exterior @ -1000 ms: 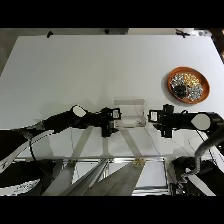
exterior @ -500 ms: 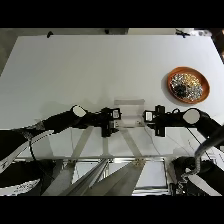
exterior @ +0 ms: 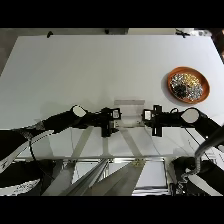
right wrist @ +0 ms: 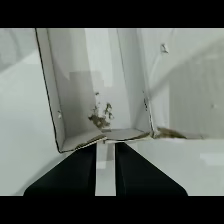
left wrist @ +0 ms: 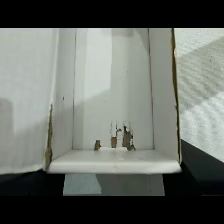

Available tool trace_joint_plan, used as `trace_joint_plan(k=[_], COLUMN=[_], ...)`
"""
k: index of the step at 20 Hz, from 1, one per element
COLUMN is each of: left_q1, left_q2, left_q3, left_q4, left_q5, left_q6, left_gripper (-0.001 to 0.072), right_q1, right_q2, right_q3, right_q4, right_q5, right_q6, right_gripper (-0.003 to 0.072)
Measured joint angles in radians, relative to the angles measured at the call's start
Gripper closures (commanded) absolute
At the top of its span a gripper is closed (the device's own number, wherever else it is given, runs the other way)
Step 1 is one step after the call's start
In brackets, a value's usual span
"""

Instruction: Fold the box and place the chain.

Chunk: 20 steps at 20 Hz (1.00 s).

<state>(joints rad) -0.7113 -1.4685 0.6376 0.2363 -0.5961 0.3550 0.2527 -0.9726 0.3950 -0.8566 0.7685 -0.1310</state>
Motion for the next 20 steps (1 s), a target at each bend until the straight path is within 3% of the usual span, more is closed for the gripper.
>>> trace_joint_plan(k=[7,8,10,11,14,15,16,18,20], left_q1=[0.000,0.000,0.000,0.000,0.000,0.000,0.000,0.000,0.000], left_q2=[0.000,0.000,0.000,0.000,0.000,0.000,0.000,0.000,0.000], left_q3=[0.000,0.000,0.000,0.000,0.000,0.000,0.000,0.000,0.000], left_q4=[0.001,0.001,0.001,0.001,0.000,0.000,0.000,0.000,-0.001], left_q5=[0.000,0.000,0.000,0.000,0.000,0.000,0.000,0.000,0.000], left_q6=[0.001,0.001,0.001,0.000,0.000,0.000,0.000,0.000,-0.002], left_gripper=[0.0503,0.0503,0.0503,0.0503,0.0503,0.0503,0.0503,0.0503,0.0503], right_q1=[0.051,0.052,0.055,0.055,0.056,0.057,0.057,0.057,0.058], right_q2=[-0.029,-0.032,-0.035,-0.037,-0.039,-0.039,-0.039,-0.037,-0.015], right_q3=[0.000,0.000,0.000,0.000,0.000,0.000,0.000,0.001,0.002], right_q4=[0.011,0.011,0.013,0.014,0.015,0.015,0.016,0.016,0.019], right_q5=[-0.011,-0.014,-0.021,-0.025,-0.026,-0.027,-0.027,-0.029,-0.023], right_q6=[-0.008,-0.008,-0.008,-0.008,-0.009,-0.009,-0.009,-0.005,0.040], right_gripper=[0.0578,0.0539,0.0357,0.0320,0.0320,0.0324,0.0382,0.0660,0.0670])
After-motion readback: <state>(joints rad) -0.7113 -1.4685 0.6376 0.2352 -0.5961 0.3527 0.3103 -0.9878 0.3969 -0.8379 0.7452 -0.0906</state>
